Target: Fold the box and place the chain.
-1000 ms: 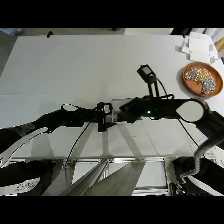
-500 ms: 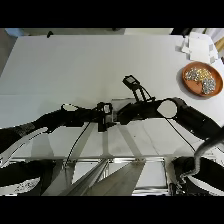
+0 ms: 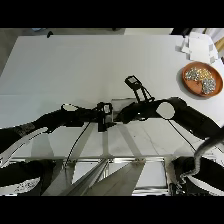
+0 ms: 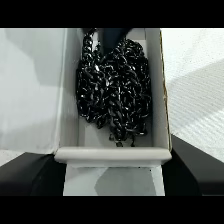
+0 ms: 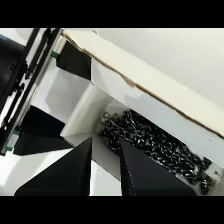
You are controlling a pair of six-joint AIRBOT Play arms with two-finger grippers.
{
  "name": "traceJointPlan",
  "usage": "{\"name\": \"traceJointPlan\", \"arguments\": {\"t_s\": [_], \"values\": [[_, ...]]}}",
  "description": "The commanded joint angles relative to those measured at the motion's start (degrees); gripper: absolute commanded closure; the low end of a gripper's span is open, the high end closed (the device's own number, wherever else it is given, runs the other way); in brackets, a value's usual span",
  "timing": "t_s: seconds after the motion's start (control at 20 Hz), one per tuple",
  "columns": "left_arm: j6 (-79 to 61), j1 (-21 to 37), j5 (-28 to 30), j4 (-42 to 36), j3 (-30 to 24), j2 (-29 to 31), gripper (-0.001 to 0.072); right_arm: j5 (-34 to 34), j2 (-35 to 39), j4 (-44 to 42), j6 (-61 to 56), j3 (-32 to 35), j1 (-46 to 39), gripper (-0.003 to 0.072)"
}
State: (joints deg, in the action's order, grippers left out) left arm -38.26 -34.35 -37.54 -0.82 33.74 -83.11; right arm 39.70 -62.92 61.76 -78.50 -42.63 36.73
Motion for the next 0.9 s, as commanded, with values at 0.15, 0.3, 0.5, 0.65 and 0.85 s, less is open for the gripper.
{"name": "traceJointPlan", "arguments": {"t_s": [0.15,0.3,0.5,0.65,0.85], "values": [[-0.02,-0.02,0.0,0.02,-0.02,0.0,0.05,1.01,9.86,1.88,7.06,-1.09,0.04,0.0488],[-0.02,-0.02,0.0,0.0,-0.02,0.0,0.05,-3.63,12.81,6.16,11.56,-3.87,-0.5,0.0498],[-0.02,-0.02,0.0,0.02,-0.02,0.0,0.05,-9.49,10.19,6.64,11.58,-6.73,-8.24,0.0529],[-0.02,-0.02,0.0,0.02,-0.02,0.0,0.05,-8.41,6.67,6.88,14.69,-7.87,-15.28,0.0529],[-0.02,-0.02,0.0,0.0,-0.02,0.0,0.05,-2.89,1.01,6.71,32.17,-7.87,-18.29,0.0529]]}}
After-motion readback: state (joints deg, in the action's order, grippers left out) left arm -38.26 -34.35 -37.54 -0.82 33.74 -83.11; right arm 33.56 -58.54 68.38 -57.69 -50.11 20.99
